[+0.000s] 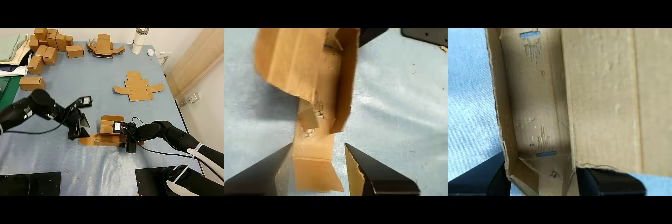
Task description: Fold the box.
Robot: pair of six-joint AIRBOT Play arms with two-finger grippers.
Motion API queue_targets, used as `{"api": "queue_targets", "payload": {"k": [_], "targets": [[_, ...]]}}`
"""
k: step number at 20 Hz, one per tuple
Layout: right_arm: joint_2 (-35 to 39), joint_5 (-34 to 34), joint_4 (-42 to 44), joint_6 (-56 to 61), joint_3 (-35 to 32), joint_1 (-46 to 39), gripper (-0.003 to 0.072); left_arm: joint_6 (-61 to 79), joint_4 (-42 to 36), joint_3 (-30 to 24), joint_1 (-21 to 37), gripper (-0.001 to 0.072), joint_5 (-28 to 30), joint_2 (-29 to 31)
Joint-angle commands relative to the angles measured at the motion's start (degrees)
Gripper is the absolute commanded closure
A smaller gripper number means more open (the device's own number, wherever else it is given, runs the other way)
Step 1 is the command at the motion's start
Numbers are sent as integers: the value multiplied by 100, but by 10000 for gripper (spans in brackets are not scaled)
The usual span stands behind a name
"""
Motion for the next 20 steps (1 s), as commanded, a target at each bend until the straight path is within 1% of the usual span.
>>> {"api": "queue_targets", "payload": {"k": [1,5,8,11,13,15,17,18,19,20], "targets": [[2,-7,0,0,0,-2,188,1099,-417,-748,-157,208,634,245],[2,-4,0,0,0,-2,188,1200,-424,-890,-612,208,1364,234],[2,-4,0,0,0,-2,188,1200,-435,-890,-826,210,1458,170],[2,-4,0,0,0,-2,188,1198,-516,-890,-874,210,1563,17],[2,-4,0,0,0,-2,188,1200,-684,-887,-909,211,1576,-85],[2,-7,0,0,0,-2,188,1261,-876,-890,-918,212,1709,-199],[2,-4,0,0,0,-2,188,1349,-911,-887,-918,254,1882,-269],[2,-4,0,0,0,-2,188,1349,-914,-887,-918,254,1884,-293],[2,-7,0,0,0,-2,188,1351,-911,-890,-918,348,1871,-310],[2,-4,0,0,0,-2,188,1436,-914,-890,-918,420,1873,-321]]}}
